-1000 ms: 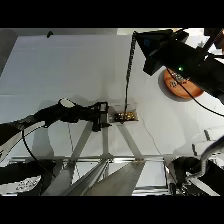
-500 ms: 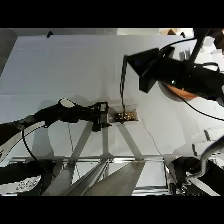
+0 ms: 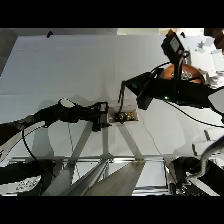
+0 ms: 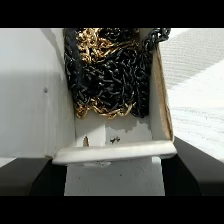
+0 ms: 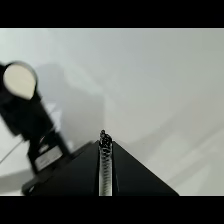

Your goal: Fold the box and place the chain.

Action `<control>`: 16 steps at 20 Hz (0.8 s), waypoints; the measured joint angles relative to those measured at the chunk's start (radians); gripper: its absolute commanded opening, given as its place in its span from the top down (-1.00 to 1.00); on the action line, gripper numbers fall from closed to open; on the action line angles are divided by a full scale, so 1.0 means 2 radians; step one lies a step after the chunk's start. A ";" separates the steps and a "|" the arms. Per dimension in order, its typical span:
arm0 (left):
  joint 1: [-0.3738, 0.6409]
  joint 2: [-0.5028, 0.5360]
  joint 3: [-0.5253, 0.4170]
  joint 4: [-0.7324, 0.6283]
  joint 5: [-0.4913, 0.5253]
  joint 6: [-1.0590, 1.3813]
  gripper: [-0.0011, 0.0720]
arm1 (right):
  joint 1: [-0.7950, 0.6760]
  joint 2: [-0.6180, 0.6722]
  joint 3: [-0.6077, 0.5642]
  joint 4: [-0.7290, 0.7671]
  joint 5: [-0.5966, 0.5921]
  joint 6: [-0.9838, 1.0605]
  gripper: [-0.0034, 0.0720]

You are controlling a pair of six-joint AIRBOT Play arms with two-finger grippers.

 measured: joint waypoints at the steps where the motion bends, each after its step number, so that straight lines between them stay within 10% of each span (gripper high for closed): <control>1: 0.000 0.000 0.000 0.000 0.000 0.000 0.39 | 0.000 0.007 -0.001 0.000 -0.013 -0.001 0.85; 16: 0.000 0.000 0.000 0.000 0.000 0.000 0.39 | 0.000 0.094 0.007 -0.155 -0.073 0.088 0.85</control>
